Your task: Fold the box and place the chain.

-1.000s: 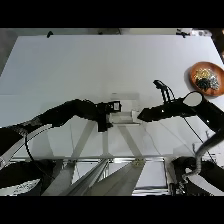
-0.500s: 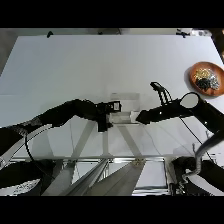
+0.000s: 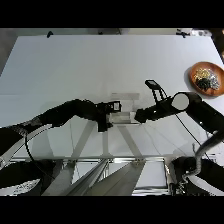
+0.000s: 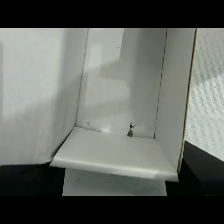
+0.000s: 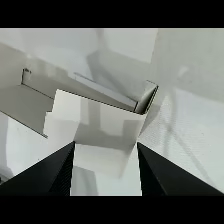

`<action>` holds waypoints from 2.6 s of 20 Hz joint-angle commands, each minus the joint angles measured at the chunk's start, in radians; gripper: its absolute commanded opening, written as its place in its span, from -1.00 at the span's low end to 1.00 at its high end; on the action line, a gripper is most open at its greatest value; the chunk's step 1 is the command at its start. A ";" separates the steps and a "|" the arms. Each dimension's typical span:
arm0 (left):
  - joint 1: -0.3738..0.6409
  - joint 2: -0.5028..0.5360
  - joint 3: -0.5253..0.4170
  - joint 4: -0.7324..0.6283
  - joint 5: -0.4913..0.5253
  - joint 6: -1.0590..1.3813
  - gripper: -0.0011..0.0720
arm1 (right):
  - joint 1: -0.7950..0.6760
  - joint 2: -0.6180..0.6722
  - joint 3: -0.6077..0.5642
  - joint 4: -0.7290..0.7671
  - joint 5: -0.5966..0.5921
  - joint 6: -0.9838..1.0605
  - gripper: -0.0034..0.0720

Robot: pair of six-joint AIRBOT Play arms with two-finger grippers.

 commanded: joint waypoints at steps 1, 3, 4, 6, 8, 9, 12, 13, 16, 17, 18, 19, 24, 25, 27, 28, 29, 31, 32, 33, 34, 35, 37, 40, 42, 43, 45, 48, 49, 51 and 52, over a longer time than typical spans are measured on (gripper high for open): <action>0.001 0.000 0.001 0.000 0.001 0.000 -0.22 | 0.058 -0.008 0.011 -0.069 -0.043 0.156 0.27; 0.001 0.000 0.001 0.001 0.001 0.000 -0.22 | 0.073 -0.008 0.013 -0.116 -0.031 0.238 0.25; 0.001 0.000 0.001 0.001 0.001 0.000 -0.22 | 0.080 -0.008 0.015 -0.150 -0.020 0.283 0.25; 0.001 0.000 0.001 0.000 0.001 0.000 -0.22 | 0.100 -0.008 0.020 -0.188 -0.021 0.348 0.25; 0.001 0.000 0.001 0.001 0.001 0.000 -0.22 | 0.122 -0.012 0.037 -0.198 -0.026 0.373 0.25; 0.001 0.000 0.001 0.000 0.001 0.000 -0.22 | 0.131 -0.018 0.049 -0.201 -0.027 0.388 0.25; 0.001 0.000 0.001 0.001 0.001 0.000 -0.22 | 0.158 -0.073 0.097 -0.222 -0.008 0.425 0.25; 0.001 0.000 0.001 0.001 0.001 0.000 -0.22 | 0.165 -0.104 0.118 -0.227 0.021 0.429 0.25; 0.001 0.000 0.001 0.001 0.001 0.000 -0.22 | 0.191 -0.186 0.185 -0.282 0.092 0.487 0.25; 0.001 0.000 0.001 0.001 0.001 0.000 -0.22 | 0.197 -0.199 0.202 -0.286 0.100 0.502 0.25; 0.001 0.000 0.001 0.001 0.001 0.000 -0.22 | 0.202 -0.205 0.217 -0.293 0.102 0.507 0.25; 0.001 0.000 0.001 0.001 0.001 0.000 -0.22 | 0.205 -0.205 0.225 -0.307 0.105 0.531 0.25; 0.001 0.000 0.001 0.001 0.000 0.000 -0.22 | 0.217 -0.214 0.228 -0.331 0.135 0.576 0.25; 0.001 0.000 0.001 0.001 0.001 0.000 -0.22 | 0.224 -0.222 0.228 -0.330 0.135 0.584 0.25; 0.001 0.000 0.001 0.001 0.001 0.000 -0.22 | 0.237 -0.252 0.228 -0.325 0.138 0.614 0.25; 0.001 0.000 0.001 0.001 0.001 0.000 -0.22 | 0.243 -0.271 0.228 -0.325 0.140 0.636 0.25; 0.001 0.000 0.001 0.001 0.001 0.000 -0.22 | 0.247 -0.290 0.228 -0.318 0.140 0.652 0.25; 0.001 0.000 0.001 0.001 0.001 0.000 -0.22 | 0.247 -0.309 0.228 -0.316 0.132 0.657 0.26; 0.001 0.000 0.001 0.001 0.001 0.000 -0.22 | 0.246 -0.309 0.228 -0.319 0.131 0.657 0.26; 0.001 0.000 0.001 0.001 0.001 0.000 -0.22 | 0.246 -0.309 0.228 -0.322 0.131 0.657 0.25; 0.001 0.000 0.001 0.001 0.001 0.000 -0.22 | 0.246 -0.309 0.228 -0.322 0.131 0.652 0.25; 0.001 0.000 0.001 0.001 0.001 0.000 -0.22 | 0.246 -0.309 0.228 -0.324 0.131 0.648 0.25; 0.001 0.000 0.001 0.001 0.001 0.000 -0.22 | 0.246 -0.309 0.228 -0.345 0.131 0.648 0.23; 0.001 0.000 0.001 0.001 0.001 0.000 -0.22 | 0.246 -0.309 0.228 -0.389 0.127 0.648 0.17; 0.001 0.000 0.001 0.001 0.001 0.000 -0.22 | 0.246 -0.309 0.228 -0.400 0.112 0.648 0.16; 0.001 0.000 0.001 0.001 0.001 0.000 -0.22 | 0.246 -0.309 0.228 -0.407 0.105 0.649 0.16; 0.001 0.000 0.001 0.001 0.001 0.000 -0.22 | 0.246 -0.312 0.227 -0.442 0.105 0.649 0.07; 0.001 0.000 0.001 0.001 0.001 0.000 -0.22 | 0.246 -0.312 0.227 -0.460 0.102 0.648 -0.33; 0.001 0.000 0.001 0.001 0.001 0.000 -0.22 | 0.246 -0.312 0.227 -0.459 0.105 0.648 -0.32; 0.001 0.000 0.001 0.001 0.001 0.000 -0.22 | 0.253 -0.312 0.225 -0.459 0.108 0.648 -0.13; 0.001 0.000 0.001 0.001 0.001 0.000 -0.22 | 0.259 -0.312 0.225 -0.459 0.108 0.649 0.09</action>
